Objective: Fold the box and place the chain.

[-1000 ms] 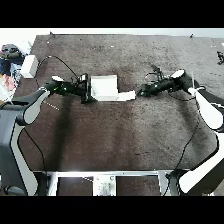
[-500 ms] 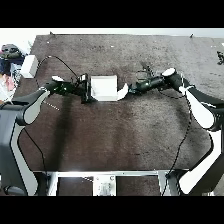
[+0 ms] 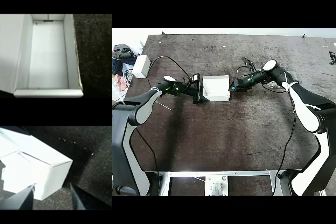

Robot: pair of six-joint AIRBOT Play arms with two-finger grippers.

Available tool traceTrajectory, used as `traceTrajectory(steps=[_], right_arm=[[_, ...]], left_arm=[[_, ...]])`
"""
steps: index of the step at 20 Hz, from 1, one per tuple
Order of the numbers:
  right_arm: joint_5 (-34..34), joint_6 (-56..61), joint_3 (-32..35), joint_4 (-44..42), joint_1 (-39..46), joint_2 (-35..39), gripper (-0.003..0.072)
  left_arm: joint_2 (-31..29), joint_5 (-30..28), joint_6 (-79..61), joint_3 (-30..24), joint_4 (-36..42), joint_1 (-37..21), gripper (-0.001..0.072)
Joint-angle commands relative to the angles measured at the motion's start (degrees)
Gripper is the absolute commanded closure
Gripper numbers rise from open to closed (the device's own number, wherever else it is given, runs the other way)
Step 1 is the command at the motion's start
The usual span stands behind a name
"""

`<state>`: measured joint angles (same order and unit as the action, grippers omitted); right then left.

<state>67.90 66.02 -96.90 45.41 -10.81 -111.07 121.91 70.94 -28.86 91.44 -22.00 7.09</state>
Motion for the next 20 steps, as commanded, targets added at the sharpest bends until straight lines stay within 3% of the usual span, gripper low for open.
traceTrajectory(steps=[1,12,20], right_arm=[[-0.2,4.8,-2.4,5.8,-2.3,0.0,0.0177],[-1.0,20.3,-11.4,24.7,-11.1,-4.1,0.0179],[-0.2,36.3,-11.9,39.3,-14.8,-4.2,0.0221]], left_arm=[[0.0,0.0,0.0,0.0,0.0,0.0,0.0359],[0.0,0.0,0.0,0.0,0.0,0.0,0.0359],[0.0,0.0,0.0,0.0,0.0,0.0,0.0359]])
